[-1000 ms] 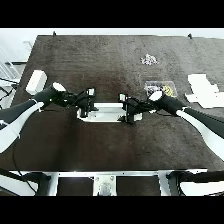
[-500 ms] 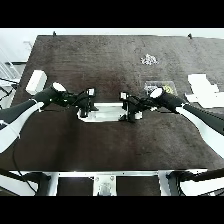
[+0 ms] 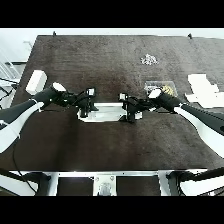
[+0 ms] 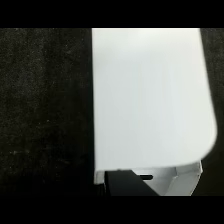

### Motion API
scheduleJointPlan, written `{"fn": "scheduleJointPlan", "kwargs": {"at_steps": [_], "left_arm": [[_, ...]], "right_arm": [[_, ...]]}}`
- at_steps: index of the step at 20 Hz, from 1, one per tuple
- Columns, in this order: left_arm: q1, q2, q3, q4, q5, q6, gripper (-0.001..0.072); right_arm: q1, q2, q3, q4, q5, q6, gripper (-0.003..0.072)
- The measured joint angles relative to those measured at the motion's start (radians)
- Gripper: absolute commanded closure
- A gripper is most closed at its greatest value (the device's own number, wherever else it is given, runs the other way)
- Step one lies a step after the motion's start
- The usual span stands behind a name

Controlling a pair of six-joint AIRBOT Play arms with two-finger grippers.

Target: Fold the box and place the chain.

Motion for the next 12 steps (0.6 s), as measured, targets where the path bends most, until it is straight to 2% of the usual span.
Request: {"fn": "scheduleJointPlan", "kwargs": {"at_steps": [12], "left_arm": [[0.0,0.0,0.0,0.0,0.0,0.0,0.0689]], "right_arm": [[0.011,-0.002,0.0,-0.008,-0.037,0.0,0.0073]]}}
